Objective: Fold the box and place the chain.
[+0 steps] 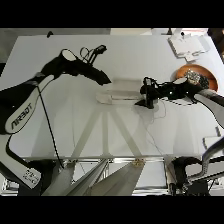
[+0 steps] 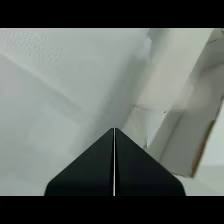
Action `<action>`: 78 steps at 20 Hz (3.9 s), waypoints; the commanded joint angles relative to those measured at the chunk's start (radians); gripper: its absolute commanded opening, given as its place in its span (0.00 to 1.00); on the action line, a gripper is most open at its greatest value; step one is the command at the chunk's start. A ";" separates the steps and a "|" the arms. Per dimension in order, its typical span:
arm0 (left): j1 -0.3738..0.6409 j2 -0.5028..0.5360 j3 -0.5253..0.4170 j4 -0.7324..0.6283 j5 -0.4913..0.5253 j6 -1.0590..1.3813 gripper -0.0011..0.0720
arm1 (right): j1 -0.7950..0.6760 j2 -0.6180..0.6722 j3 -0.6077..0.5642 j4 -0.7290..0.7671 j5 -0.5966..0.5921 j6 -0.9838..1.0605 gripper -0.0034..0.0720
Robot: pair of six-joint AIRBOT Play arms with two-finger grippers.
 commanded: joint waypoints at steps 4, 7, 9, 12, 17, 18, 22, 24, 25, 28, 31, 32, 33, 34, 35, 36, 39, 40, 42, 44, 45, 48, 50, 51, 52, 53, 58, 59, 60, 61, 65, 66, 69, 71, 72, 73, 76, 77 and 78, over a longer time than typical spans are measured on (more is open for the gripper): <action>0.000 0.174 0.000 0.215 -0.141 0.137 0.03 | 0.000 0.000 0.001 0.000 0.000 0.000 0.59; -0.031 0.172 -0.009 0.262 -0.170 0.257 0.06 | 0.000 0.001 0.001 0.000 0.000 0.000 0.59; -0.051 0.160 -0.043 0.243 -0.131 0.293 0.19 | 0.000 0.000 0.001 0.000 0.000 0.000 0.59; -0.082 0.136 -0.091 0.243 -0.050 0.299 0.29 | 0.000 0.000 0.001 0.000 0.000 0.000 0.59; -0.103 0.088 -0.100 0.242 -0.045 0.537 0.74 | 0.000 0.000 0.001 0.000 0.000 0.000 0.59; -0.104 0.082 -0.100 0.243 -0.045 0.568 0.74 | 0.000 0.000 0.001 0.000 0.000 0.000 0.59; -0.104 0.067 -0.102 0.265 -0.041 0.585 0.74 | 0.000 0.001 0.001 0.000 0.000 0.000 0.59; -0.103 0.061 -0.102 0.281 -0.040 0.585 0.74 | 0.000 0.000 0.001 0.000 0.000 0.000 0.59; -0.103 0.057 -0.102 0.280 -0.037 0.586 0.74 | 0.000 0.000 0.001 0.000 0.001 0.000 0.59; -0.103 0.050 -0.102 0.278 -0.039 0.585 0.70 | 0.000 0.000 0.001 0.000 0.000 0.000 0.59; -0.098 0.054 -0.102 0.287 -0.058 0.581 0.69 | 0.000 0.000 0.001 0.000 0.000 0.000 0.59; -0.093 0.056 -0.102 0.302 -0.068 0.577 0.69 | 0.000 0.000 0.001 0.000 0.000 0.000 0.59; -0.089 0.058 -0.102 0.312 -0.072 0.577 0.66 | 0.000 0.000 0.001 0.000 0.000 0.000 0.59; -0.086 0.058 -0.102 0.322 -0.069 0.578 0.55 | 0.000 0.001 0.001 0.000 0.001 0.000 0.59; -0.083 0.058 -0.102 0.329 -0.066 0.578 0.47 | 0.000 0.000 0.001 0.000 0.000 0.000 0.59; -0.081 0.058 -0.102 0.338 -0.058 0.578 0.47 | 0.000 0.001 0.001 0.000 0.001 0.000 0.59; -0.080 0.058 -0.102 0.319 0.008 0.578 0.59 | 0.000 0.000 0.001 0.000 0.001 0.000 0.59; -0.080 0.057 -0.102 0.286 0.016 0.581 0.59 | 0.000 0.001 0.001 0.000 0.000 0.000 0.59; -0.084 0.055 -0.102 0.230 0.013 0.605 0.59 | 0.000 0.000 0.001 0.000 0.001 0.000 0.59; -0.088 0.055 -0.102 0.232 0.003 0.607 0.59 | 0.000 0.001 0.001 0.000 0.000 0.000 0.59; -0.089 0.055 -0.102 0.232 0.000 0.602 0.59 | 0.000 0.001 0.001 0.000 0.001 0.000 0.59; -0.090 0.054 -0.102 0.232 -0.043 0.603 0.58 | 0.000 0.000 0.001 0.000 0.001 0.000 0.59; -0.090 0.049 -0.102 0.231 -0.072 0.603 0.58 | 0.000 0.000 0.001 0.000 0.001 0.000 0.59; -0.091 0.044 -0.102 0.230 -0.087 0.603 0.58 | 0.000 0.000 0.001 0.000 0.000 0.000 0.59; -0.095 0.041 -0.102 0.230 -0.094 0.603 0.58 | 0.000 0.001 0.001 0.000 0.000 0.000 0.59; -0.098 0.038 -0.102 0.225 -0.092 0.604 0.58 | 0.000 0.001 0.001 0.000 0.001 0.000 0.59; -0.102 0.031 -0.102 0.156 0.003 0.605 0.58 | 0.000 0.000 0.001 0.000 0.000 0.000 0.59; -0.104 0.031 -0.102 0.156 0.016 0.606 0.58 | 0.000 0.000 0.001 0.000 0.001 0.000 0.59; -0.105 0.031 -0.102 0.156 0.018 0.608 0.58 | 0.000 0.000 0.001 0.000 0.001 0.000 0.59; -0.108 0.031 -0.102 0.157 0.015 0.608 0.58 | 0.000 0.000 0.001 0.000 0.001 0.000 0.59; -0.116 0.024 -0.102 0.164 0.007 0.608 0.58 | 0.000 0.001 0.001 0.000 0.001 0.000 0.59; -0.119 0.023 -0.102 0.173 0.007 0.608 0.58 | 0.000 0.000 0.001 0.000 0.001 0.000 0.59; -0.119 0.023 -0.102 0.228 0.008 0.607 0.59 | 0.000 0.001 0.001 0.000 0.000 0.000 0.59; -0.115 0.023 -0.102 0.253 0.008 0.607 0.61 | 0.000 0.000 0.001 0.000 0.000 0.000 0.59; -0.113 0.023 -0.102 0.254 0.012 0.607 0.68 | 0.000 0.000 0.001 0.000 0.000 0.000 0.59; -0.109 0.023 -0.102 0.253 0.022 0.607 0.74 | 0.000 0.000 0.001 0.000 0.000 0.000 0.59; -0.092 0.024 -0.102 0.229 0.014 0.608 0.74 | 0.000 0.000 0.001 0.000 0.000 0.000 0.59; -0.092 0.023 -0.102 0.223 -0.002 0.608 0.71 | 0.000 0.000 0.001 0.000 0.001 0.000 0.59; -0.092 0.023 -0.102 0.216 -0.022 0.608 0.65 | 0.000 0.000 0.001 0.000 0.000 0.000 0.59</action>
